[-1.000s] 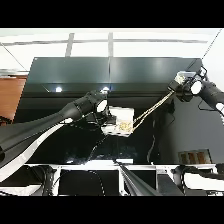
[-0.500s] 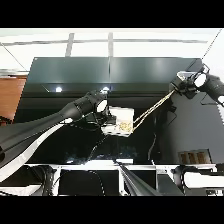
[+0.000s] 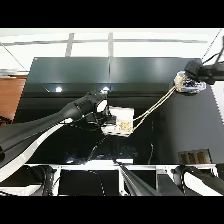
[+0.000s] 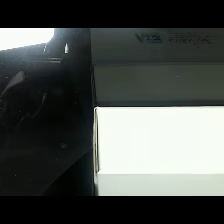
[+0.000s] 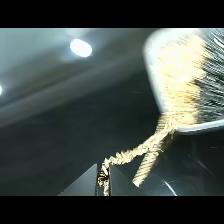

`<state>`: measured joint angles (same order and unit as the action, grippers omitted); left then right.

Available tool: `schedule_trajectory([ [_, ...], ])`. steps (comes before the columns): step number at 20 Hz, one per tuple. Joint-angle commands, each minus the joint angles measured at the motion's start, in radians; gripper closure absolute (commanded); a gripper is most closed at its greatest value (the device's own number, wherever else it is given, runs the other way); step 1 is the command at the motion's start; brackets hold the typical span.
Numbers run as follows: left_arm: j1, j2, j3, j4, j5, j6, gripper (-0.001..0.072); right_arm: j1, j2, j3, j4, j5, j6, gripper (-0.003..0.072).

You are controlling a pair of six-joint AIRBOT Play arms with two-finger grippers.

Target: Fold the box and place the chain.

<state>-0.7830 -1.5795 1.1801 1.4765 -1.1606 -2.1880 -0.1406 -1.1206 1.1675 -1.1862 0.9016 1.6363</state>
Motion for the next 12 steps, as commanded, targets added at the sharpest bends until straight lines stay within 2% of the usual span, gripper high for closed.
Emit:
schedule_trajectory([
  [1, 0.000, 0.000, 0.000, 0.000, 0.000, 0.000, 0.0681, 0.000, 0.218, 0.004, 0.227, 0.116, -0.175, 0.0673],
  [5, 0.000, 0.000, 0.000, 0.000, 0.000, 0.000, 0.0680, 0.000, 0.373, 0.004, 0.386, 0.260, -0.236, 0.0673],
  [9, 0.000, 0.000, 0.000, 0.000, 0.000, 0.000, 0.0680, 0.019, 0.391, 0.003, 0.550, 0.459, -0.323, 0.0672],
  [12, 0.000, 0.000, 0.000, 0.000, -0.001, 0.000, 0.0680, 0.102, 0.391, -0.002, 0.567, 0.516, -0.350, 0.0673],
])
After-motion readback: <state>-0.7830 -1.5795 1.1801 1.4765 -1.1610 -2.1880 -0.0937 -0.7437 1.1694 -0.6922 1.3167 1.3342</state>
